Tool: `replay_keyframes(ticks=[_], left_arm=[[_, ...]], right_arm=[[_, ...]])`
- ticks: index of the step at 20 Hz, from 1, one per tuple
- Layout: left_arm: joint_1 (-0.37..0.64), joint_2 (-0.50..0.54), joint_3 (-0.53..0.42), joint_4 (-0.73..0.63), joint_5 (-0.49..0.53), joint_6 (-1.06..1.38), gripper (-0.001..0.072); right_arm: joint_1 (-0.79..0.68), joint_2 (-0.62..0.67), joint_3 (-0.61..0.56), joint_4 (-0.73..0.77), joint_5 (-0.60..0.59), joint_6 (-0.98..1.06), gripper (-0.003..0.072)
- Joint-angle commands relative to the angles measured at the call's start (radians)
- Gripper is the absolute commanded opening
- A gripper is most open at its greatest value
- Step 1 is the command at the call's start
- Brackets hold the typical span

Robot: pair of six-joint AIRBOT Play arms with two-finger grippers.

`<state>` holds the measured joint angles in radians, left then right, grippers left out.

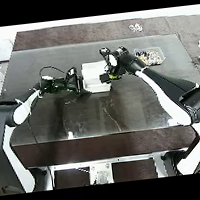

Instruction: Fold the box and place the chain.

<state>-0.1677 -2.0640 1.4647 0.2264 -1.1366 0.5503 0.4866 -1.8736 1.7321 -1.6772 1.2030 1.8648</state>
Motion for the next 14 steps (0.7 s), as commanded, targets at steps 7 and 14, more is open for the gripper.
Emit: replay_keyframes(ticks=[7,14], left_arm=[[0.000,0.000,0.000,-0.002,0.000,0.000,0.0471],[0.000,0.000,0.000,-0.002,0.000,0.000,0.0471]], right_arm=[[0.011,-0.038,0.013,0.092,0.003,0.006,0.0278],[0.011,-0.051,0.013,0.117,0.005,0.013,0.0140]])
